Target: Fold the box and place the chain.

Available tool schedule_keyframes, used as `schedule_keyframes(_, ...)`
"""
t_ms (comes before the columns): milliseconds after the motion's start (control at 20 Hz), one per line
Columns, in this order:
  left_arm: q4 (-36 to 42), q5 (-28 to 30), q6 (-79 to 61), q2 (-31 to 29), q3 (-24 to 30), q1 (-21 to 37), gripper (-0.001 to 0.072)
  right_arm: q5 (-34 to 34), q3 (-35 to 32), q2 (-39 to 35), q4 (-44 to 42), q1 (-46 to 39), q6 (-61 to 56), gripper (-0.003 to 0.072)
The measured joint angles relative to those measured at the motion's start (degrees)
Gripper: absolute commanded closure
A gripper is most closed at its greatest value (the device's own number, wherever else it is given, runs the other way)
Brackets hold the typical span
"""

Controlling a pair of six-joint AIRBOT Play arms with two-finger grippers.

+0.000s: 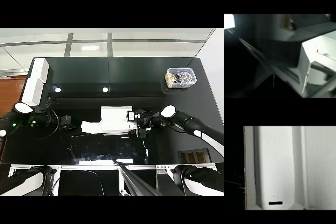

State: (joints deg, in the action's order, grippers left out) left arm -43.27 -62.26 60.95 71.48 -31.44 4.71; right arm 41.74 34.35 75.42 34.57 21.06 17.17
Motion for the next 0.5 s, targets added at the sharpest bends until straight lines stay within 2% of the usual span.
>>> schedule_keyframes(200, 6.86, 1.81, -0.85, 5.01, 0.22, -5.51, 0.0681, 0.0, 0.0, 0.0, 0.0, 0.0, 0.0, 0.0457)
schedule_keyframes(350, 11.56, 3.13, -3.39, 6.14, -0.04, -9.92, 0.0681, 0.0, 0.0, 0.0, -0.02, 0.0, 0.0, 0.0457)
schedule_keyframes(500, 14.25, 3.58, -5.25, 6.62, -0.66, -11.98, 0.0681, 0.02, -0.02, 0.0, -0.04, 0.0, -0.04, 0.0457)
